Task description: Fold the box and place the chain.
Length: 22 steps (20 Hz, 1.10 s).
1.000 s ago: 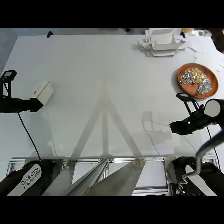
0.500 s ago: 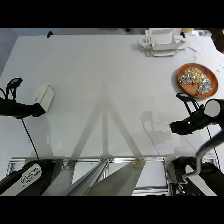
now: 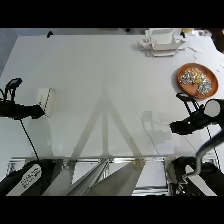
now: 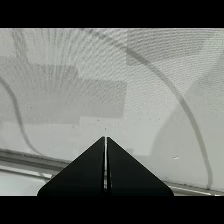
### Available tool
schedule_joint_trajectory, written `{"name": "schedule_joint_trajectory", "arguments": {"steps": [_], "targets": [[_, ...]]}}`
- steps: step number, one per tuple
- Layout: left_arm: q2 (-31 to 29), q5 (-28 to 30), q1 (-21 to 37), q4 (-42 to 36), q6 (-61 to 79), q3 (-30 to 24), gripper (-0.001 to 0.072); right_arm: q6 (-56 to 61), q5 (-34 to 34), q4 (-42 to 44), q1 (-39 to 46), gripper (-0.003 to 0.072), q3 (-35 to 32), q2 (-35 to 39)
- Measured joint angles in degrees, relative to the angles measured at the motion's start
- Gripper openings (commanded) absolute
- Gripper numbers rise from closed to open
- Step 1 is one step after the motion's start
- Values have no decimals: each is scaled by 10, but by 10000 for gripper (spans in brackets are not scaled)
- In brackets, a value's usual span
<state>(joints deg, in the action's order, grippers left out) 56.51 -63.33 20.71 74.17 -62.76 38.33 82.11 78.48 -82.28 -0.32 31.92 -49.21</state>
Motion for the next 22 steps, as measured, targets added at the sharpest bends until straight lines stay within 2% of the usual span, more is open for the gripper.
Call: {"name": "schedule_joint_trajectory", "arguments": {"steps": [7,10,14,22], "targets": [[-177,0,-54,0,-6,0,688,0,0,0,0,17,0,0],[-226,-7,-68,0,-7,0,688,0,0,0,0,17,0,0],[-252,-14,-76,0,-30,0,688,0,0,0,0,17,0,0],[-261,-17,-79,2,-54,0,688,0,0,0,0,17,0,0]]}}
